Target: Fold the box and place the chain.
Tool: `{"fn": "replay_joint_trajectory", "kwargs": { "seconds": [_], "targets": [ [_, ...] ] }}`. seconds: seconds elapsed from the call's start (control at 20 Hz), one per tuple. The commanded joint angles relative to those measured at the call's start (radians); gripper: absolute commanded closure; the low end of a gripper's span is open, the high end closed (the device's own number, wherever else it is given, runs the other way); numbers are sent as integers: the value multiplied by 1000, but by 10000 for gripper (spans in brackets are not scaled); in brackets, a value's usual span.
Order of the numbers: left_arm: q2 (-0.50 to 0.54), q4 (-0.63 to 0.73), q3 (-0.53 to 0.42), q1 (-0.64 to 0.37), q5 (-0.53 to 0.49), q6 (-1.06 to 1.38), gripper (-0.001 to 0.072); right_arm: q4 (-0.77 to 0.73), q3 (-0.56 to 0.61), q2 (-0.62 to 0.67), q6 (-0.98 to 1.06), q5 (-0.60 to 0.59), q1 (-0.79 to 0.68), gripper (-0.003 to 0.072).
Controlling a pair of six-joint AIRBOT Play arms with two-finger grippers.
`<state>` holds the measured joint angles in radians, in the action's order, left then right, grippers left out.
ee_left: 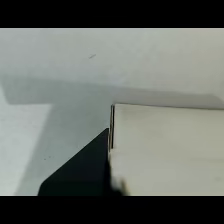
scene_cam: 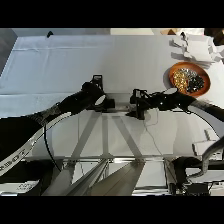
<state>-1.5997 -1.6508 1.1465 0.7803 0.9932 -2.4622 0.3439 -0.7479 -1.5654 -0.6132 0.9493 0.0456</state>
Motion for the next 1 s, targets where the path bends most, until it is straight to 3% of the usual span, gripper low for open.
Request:
{"fn": "replay_joint_trajectory", "kwargs": {
  "seconds": [0.0, 0.2, 0.25, 0.3, 0.4, 0.45, 0.7, 0.95],
  "targets": [
    [-1, 0, 0, 0, -2, -8, 707, -1, 0, 1, 2, 5, 1, 148],
    [-1, -6, 0, 0, -2, -7, 702, -1, 0, 1, 2, 5, 1, 148],
    [-1, -6, 0, 0, -2, -7, 648, -1, 0, 1, 2, 5, 1, 148],
    [0, -6, 0, 0, 0, -4, 522, -1, 0, 1, 2, 4, 1, 148],
    [8, -4, 0, -5, 4, 37, 68, -1, 0, 1, 2, 5, 1, 148],
    [16, -2, 0, -7, 10, 43, 12, -1, 0, 1, 2, 5, 1, 148],
    [109, 93, 0, -16, 49, 198, 11, -1, 0, 1, 2, 5, 1, 148],
    [233, 117, 0, -22, 233, 604, 11, -1, 0, 1, 2, 5, 1, 148]
  ]
}}
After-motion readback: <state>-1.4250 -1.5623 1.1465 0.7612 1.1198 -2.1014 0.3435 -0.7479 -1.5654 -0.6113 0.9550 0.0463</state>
